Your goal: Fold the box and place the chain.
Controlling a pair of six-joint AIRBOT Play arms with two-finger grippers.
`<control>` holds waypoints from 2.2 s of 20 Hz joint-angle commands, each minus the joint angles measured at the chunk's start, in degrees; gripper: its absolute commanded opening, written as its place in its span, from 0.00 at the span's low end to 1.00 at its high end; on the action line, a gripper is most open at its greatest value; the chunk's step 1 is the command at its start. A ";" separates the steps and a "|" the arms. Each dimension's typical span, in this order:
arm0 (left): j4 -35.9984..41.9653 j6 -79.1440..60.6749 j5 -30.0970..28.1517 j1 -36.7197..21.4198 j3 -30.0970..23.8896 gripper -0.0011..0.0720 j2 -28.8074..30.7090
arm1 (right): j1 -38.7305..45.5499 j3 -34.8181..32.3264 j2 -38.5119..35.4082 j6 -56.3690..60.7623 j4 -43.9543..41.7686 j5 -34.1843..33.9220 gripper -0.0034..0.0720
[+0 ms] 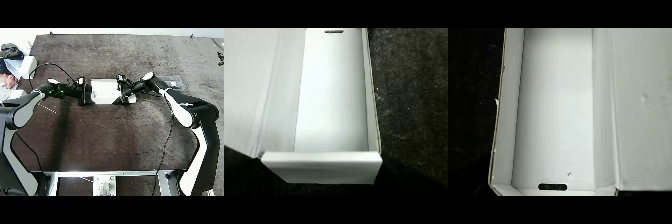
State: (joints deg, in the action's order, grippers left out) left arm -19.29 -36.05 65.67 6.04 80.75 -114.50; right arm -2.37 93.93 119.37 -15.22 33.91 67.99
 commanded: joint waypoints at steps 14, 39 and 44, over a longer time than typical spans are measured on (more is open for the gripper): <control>2.01 0.79 -0.11 1.29 1.05 0.99 -1.88 | -0.04 -0.02 -0.02 0.04 -0.09 -0.02 0.45; 1.53 1.03 0.07 0.46 1.31 0.99 -2.91 | -0.04 -0.02 -0.02 0.04 -0.09 -0.02 0.45; 1.73 0.02 0.48 0.46 1.31 0.97 -3.15 | -0.04 -0.02 -0.02 0.04 -0.09 -0.02 0.45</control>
State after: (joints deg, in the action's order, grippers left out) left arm -17.61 -35.29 65.82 6.55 82.04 -117.54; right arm -2.42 93.93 119.37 -15.20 33.82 67.81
